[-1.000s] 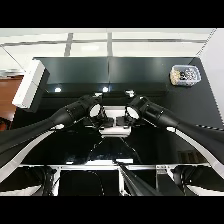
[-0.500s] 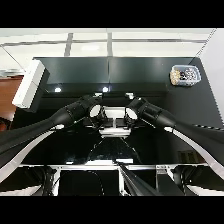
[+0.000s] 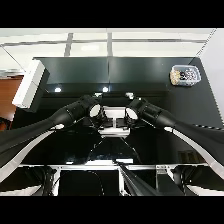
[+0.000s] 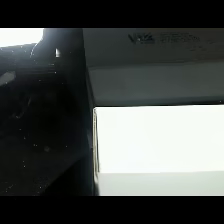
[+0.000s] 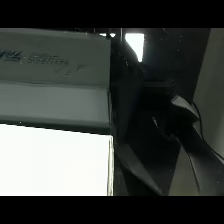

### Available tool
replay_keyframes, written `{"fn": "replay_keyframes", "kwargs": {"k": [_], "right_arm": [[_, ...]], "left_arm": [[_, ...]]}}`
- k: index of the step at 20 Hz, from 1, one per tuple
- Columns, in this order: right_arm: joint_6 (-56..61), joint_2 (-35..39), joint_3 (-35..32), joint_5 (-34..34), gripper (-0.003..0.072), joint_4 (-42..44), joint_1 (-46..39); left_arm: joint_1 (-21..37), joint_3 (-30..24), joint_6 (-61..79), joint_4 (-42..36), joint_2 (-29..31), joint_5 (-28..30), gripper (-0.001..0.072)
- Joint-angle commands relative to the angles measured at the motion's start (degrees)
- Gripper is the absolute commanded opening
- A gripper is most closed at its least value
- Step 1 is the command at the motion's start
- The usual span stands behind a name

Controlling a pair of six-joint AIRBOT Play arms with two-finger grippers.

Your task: Fold the box and place the chain.

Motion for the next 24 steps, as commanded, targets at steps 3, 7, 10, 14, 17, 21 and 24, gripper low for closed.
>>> {"fn": "replay_keyframes", "kwargs": {"k": [3, 7, 10, 14, 17, 21, 24], "right_arm": [[-2.14, 0.04, -0.02, -0.11, 0.0010, 0.33, 0.11], [-2.14, 2.08, 0.00, 1.53, 0.0298, 0.17, -0.04], [-5.49, 8.98, 0.02, 3.56, 0.0297, -1.40, -0.04], [-7.45, 27.10, 0.94, 5.16, 0.0297, -14.84, -2.27], [-5.35, 33.59, 0.74, 8.22, 0.0534, -34.75, -12.61], [-10.58, 28.00, -3.19, -8.02, 0.0665, -28.92, -38.97], [-12.57, 14.88, 3.34, -18.25, 0.0664, -15.91, -52.50]], "left_arm": [[0.00, 0.07, -0.07, -0.07, 0.04, 0.00, 0.0025], [0.00, 0.07, -0.07, -0.07, 0.04, 0.00, 0.0026], [0.00, 0.07, -0.07, -0.07, 0.04, 0.11, 0.0026], [0.11, 0.07, -0.07, -0.04, 0.04, 0.04, 0.0026], [0.11, 0.07, -0.07, -0.04, 0.04, 0.09, 0.0026], [0.11, 0.07, -0.07, -0.04, 0.04, 0.31, 0.0026], [0.09, 0.07, -0.07, -0.07, 0.04, 0.24, 0.0025]]}}
